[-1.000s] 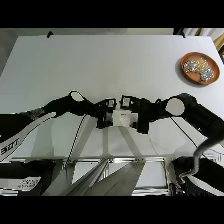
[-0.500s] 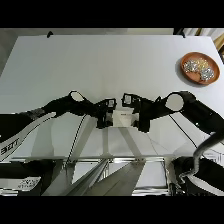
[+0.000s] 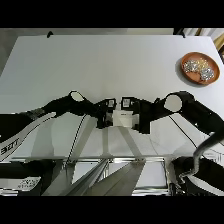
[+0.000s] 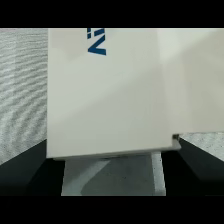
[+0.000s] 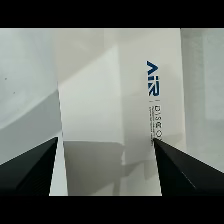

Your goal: Fold the box and place the chain.

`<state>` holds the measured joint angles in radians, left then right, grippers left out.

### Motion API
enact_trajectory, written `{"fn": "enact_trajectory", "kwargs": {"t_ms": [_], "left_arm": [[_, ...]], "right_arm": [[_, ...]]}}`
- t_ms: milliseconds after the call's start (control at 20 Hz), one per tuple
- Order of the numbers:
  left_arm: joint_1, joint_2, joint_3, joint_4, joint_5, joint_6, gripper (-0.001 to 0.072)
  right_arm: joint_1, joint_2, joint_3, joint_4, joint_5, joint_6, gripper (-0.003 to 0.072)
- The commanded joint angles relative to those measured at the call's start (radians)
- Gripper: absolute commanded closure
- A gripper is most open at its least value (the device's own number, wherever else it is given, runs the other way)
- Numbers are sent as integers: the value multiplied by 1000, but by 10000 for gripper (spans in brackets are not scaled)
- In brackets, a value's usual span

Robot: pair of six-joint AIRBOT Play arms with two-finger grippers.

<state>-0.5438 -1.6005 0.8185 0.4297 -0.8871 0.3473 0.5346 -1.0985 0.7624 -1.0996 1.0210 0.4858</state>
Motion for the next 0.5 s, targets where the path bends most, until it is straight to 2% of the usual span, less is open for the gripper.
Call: {"fn": "enact_trajectory", "kwargs": {"t_ms": [0,300,450], "left_arm": [[0,0,0,0,0,0,502],[0,0,0,0,0,0,502],[0,0,0,0,0,0,502]], "right_arm": [[12,-1,0,-48,-44,18,30],[13,0,8,-48,-55,18,31],[10,16,50,-36,-11,18,30]]}}
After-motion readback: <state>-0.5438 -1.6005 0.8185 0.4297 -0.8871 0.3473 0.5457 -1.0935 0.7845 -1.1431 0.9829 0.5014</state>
